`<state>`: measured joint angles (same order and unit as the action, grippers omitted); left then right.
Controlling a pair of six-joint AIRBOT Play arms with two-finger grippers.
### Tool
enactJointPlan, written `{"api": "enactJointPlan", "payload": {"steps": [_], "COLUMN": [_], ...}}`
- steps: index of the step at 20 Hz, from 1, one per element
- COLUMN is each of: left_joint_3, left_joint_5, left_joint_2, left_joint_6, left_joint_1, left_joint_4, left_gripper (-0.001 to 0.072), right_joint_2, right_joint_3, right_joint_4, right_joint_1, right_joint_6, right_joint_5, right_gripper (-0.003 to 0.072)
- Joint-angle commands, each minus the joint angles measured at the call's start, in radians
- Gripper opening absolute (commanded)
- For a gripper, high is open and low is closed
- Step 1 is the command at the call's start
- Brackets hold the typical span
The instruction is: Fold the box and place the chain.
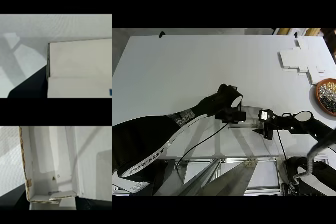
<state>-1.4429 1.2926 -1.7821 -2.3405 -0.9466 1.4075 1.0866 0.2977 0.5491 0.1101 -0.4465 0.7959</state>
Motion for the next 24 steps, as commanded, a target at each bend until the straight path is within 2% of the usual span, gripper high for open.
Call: {"api": "enactJointPlan", "payload": {"steps": [1, 3, 6, 7, 11, 12, 13, 14, 22, 23, 24], "left_joint_3": [-0.014, -0.014, -0.013, -0.013, -0.013, -0.014, -0.014, -0.014, -0.010, -0.005, -0.003], "left_joint_5": [0.032, 0.032, 0.034, 0.038, 0.052, 0.053, 0.058, 0.063, 0.081, 0.072, 0.070], "left_joint_2": [-0.028, -0.031, -0.031, -0.031, -0.026, -0.022, -0.018, -0.012, 0.011, 0.011, 0.010], "left_joint_6": [0.006, 0.006, 0.007, 0.007, 0.007, 0.007, 0.007, 0.007, 0.033, 0.033, 0.038], "left_joint_1": [-0.008, -0.012, -0.013, -0.013, -0.011, -0.009, -0.005, 0.000, 0.019, 0.019, 0.019], "left_joint_4": [-0.005, -0.004, -0.004, -0.004, -0.004, -0.004, -0.004, -0.004, -0.009, -0.027, -0.044], "left_gripper": [0.0209, 0.0197, 0.0015, 0.0004, 0.0015, 0.0055, 0.0140, 0.0174, 0.0169, 0.0107, -0.0001], "right_joint_2": [0.000, 0.000, 0.000, 0.000, 0.000, 0.000, 0.000, 0.000, 0.000, 0.000, 0.000], "right_joint_3": [0.000, 0.000, 0.000, 0.000, 0.000, 0.000, 0.000, 0.000, 0.000, 0.000, 0.000], "right_joint_4": [0.000, 0.000, 0.000, 0.000, 0.000, 0.000, 0.000, 0.000, 0.000, 0.000, 0.000], "right_joint_1": [0.000, 0.000, 0.000, 0.000, 0.000, 0.000, 0.000, 0.000, 0.000, 0.000, 0.000], "right_joint_6": [0.000, 0.000, 0.000, 0.000, 0.000, 0.000, 0.000, 0.000, 0.000, 0.000, 0.000], "right_joint_5": [0.000, 0.000, 0.000, 0.000, 0.000, 0.000, 0.000, 0.000, 0.000, 0.000, 0.000], "right_gripper": [0.0394, 0.0394, 0.0394, 0.0394, 0.0394, 0.0394, 0.0394, 0.0394, 0.0394, 0.0394, 0.0394]}}
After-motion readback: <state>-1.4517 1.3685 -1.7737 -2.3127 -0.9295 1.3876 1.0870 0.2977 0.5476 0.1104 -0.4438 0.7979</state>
